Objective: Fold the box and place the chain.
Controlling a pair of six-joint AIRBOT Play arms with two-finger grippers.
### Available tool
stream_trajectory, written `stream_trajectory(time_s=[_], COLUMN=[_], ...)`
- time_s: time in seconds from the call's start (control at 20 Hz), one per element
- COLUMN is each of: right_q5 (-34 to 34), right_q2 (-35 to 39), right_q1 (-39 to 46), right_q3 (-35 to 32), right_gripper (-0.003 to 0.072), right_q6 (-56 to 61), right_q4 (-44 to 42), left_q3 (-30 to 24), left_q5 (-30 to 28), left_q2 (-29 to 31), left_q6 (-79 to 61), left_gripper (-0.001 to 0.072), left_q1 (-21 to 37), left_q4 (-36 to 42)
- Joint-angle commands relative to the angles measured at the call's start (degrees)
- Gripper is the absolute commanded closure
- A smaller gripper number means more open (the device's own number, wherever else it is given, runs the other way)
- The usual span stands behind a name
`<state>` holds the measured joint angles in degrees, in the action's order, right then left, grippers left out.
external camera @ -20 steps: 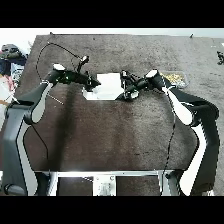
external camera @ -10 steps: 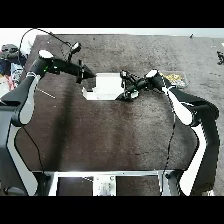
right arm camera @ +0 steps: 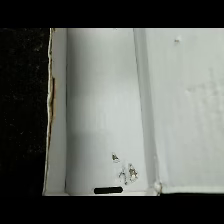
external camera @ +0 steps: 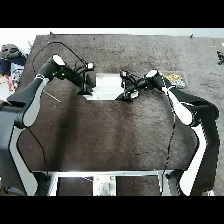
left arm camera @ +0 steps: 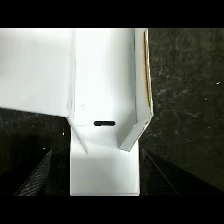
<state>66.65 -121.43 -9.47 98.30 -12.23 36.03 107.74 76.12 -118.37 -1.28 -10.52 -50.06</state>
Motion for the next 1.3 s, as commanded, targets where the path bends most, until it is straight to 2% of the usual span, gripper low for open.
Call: stream_trajectory(time_s=[0.0,0.25,0.4,0.45,0.5,0.7,0.75,0.8,0.85,1.25], right_q5=[0.02,0.04,0.00,0.00,0.00,0.00,0.00,0.00,0.00,0.00], right_q2=[-0.02,-0.02,-0.02,-0.02,-0.02,-0.02,-0.02,-0.02,-0.02,-0.02], right_q1=[0.02,0.02,0.02,0.02,0.02,0.02,0.02,0.02,0.02,0.02], right_q3=[0.00,0.00,0.00,0.00,0.00,0.00,0.00,0.00,0.00,0.00], right_gripper=[0.0208,0.0209,0.0209,0.0209,0.0208,0.0209,0.0209,0.0209,0.0209,0.0209], right_q6=[0.04,0.04,0.04,0.04,0.04,0.04,0.04,0.04,0.04,0.04], right_q4=[-0.04,-0.02,-0.04,-0.02,-0.04,-0.02,-0.02,-0.02,-0.04,-0.04], left_q3=[-0.70,-0.85,-0.85,-0.85,-0.85,-0.85,-0.85,-0.85,-0.85,-0.85], left_q5=[-1.73,-3.96,-3.26,-3.23,-3.23,-2.99,-2.99,-2.97,-2.84,-0.46], left_q2=[0.02,-0.44,-1.40,-1.53,-1.53,-1.53,-1.53,-1.51,-1.53,-2.71], left_q6=[-0.79,-0.72,-0.68,-0.68,-0.70,-0.68,-0.68,-0.66,-0.68,-0.72], left_gripper=[0.0098,0.0099,0.0102,0.0185,0.0338,0.0356,0.0386,0.0548,0.0605,0.0606], left_q1=[-0.50,-2.36,-2.54,-2.54,-2.54,-2.54,-2.54,-2.54,-2.54,-2.54], left_q4=[-2.21,-1.70,-1.68,-1.75,-1.77,-1.31,-1.31,-1.11,-0.31,9.86])
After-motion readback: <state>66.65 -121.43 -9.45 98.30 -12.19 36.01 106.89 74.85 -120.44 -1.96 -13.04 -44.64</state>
